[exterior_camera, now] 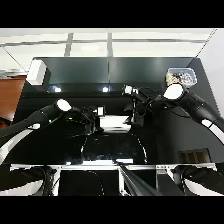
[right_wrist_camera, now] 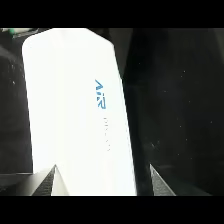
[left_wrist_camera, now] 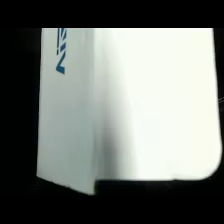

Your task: Fold the box and place the chain.

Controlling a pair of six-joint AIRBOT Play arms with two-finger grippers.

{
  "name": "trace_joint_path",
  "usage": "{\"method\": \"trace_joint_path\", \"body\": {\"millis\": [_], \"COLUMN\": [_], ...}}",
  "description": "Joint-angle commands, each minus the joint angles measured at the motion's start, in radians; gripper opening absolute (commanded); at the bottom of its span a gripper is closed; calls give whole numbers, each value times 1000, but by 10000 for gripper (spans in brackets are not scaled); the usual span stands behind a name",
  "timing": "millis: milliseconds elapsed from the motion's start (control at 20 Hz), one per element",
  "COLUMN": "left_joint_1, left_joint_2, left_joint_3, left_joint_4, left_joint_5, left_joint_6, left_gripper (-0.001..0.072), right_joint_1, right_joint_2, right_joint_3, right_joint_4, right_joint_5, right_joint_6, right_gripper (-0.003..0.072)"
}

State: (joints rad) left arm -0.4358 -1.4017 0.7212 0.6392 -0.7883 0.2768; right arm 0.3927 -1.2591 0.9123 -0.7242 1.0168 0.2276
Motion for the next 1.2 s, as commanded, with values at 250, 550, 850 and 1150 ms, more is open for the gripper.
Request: {"method": "trace_joint_path", "body": {"millis": [250,550,850,1150], "left_joint_1": [0,0,0,0], "left_joint_2": [-1,-1,-1,-1], "left_joint_3": [-1,-1,-1,-1], "left_joint_4": [0,0,0,0], "left_joint_5": [0,0,0,0], "left_joint_6": [0,0,0,0], "left_gripper": [397,397,397,397], "right_joint_1": [32,33,34,34], "right_joint_2": [-31,-31,-31,-31], "right_joint_3": [-22,-22,-24,-37], "right_joint_4": [-11,-10,-14,-24], "right_joint_5": [-61,-11,-7,1], "right_joint_6": [-61,-55,-45,-45], "right_gripper": [716,245,241,242]}}
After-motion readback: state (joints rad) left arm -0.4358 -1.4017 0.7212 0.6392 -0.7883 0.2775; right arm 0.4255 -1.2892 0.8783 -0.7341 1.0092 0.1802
